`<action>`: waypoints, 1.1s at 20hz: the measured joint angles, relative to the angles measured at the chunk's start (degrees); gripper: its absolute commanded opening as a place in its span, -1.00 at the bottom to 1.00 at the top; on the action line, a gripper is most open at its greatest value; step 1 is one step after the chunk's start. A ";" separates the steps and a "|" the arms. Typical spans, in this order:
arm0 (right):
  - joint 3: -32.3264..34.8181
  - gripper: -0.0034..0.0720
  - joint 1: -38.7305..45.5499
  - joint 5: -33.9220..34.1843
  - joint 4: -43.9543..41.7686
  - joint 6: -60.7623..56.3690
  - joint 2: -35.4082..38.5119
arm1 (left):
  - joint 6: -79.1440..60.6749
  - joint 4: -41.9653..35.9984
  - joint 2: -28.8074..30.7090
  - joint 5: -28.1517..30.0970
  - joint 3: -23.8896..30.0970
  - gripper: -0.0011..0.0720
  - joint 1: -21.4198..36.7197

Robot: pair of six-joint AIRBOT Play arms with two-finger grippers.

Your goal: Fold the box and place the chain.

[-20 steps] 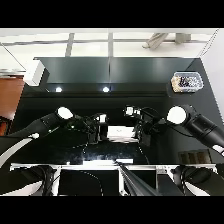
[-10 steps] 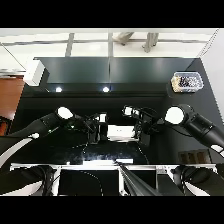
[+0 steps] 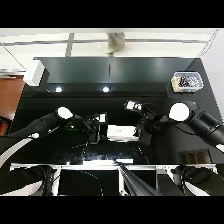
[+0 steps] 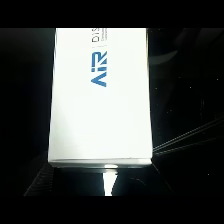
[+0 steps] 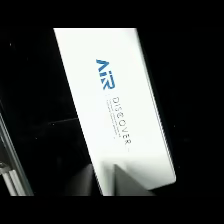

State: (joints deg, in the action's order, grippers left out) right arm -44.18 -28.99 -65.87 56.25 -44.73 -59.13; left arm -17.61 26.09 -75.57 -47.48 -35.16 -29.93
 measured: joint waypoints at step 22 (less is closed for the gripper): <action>14.36 -0.87 4.90 15.65 -34.84 -21.84 -8.83 | -0.04 0.04 0.02 -0.04 0.00 0.18 0.00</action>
State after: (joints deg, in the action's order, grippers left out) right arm -29.82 -24.10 -50.22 21.41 -66.57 -67.96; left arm -17.65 26.13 -75.55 -47.53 -35.16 -29.93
